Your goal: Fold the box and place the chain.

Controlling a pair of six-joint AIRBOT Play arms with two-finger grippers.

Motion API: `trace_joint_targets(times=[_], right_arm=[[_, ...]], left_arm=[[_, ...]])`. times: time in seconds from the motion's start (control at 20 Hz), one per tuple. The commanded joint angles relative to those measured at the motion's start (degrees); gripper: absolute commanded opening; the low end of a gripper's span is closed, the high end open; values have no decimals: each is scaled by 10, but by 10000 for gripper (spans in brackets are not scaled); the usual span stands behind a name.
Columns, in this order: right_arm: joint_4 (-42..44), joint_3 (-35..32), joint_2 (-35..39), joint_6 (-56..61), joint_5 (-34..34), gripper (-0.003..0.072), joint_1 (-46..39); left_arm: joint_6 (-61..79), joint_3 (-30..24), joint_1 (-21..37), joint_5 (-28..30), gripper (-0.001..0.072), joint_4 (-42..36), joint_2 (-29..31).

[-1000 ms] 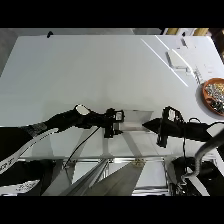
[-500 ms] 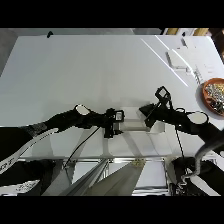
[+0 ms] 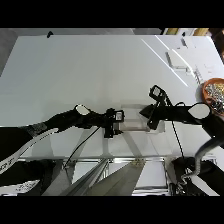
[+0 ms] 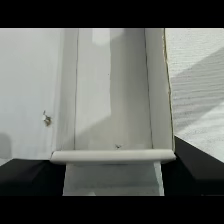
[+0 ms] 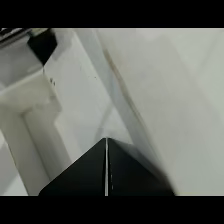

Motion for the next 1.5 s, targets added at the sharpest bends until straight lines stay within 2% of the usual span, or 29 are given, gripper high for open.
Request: trace_joint_targets(times=[0.0, 0.05, 0.15, 0.2, 0.55, 0.7, 1.05, 1.25, 1.3, 1.45], right_arm=[[-227, 64, 19, -1, 139, 21, 0], [-252, 63, 18, -49, 165, 25, 0], [-273, 60, 17, -113, 184, 242, 0], [-280, 57, 17, -129, 182, 263, 0], [-269, 7, 17, -194, 122, 259, 0], [-197, -22, 16, -237, 112, 175, 0], [-66, -29, -58, -246, 89, 157, 0], [-43, -29, -76, -246, 61, 160, 0], [-40, -29, -78, -246, 59, 170, 0], [-35, -29, -80, -244, 63, 339, 0]], left_arm=[[0, 0, 0, 0, 275, 0, 0], [0, 0, 0, 0, 275, 0, 0], [0, 0, 0, 0, 275, 0, 0], [0, 0, 0, 0, 275, 0, 0], [0, 0, 0, 0, 275, 0, 0], [0, 0, 0, 0, 275, 0, 0], [0, 0, 0, 0, 275, 0, 0], [0, 0, 0, 0, 275, 0, 0], [0, 0, 0, 0, 275, 0, 0], [0, 0, 0, 0, 275, 0, 0]])
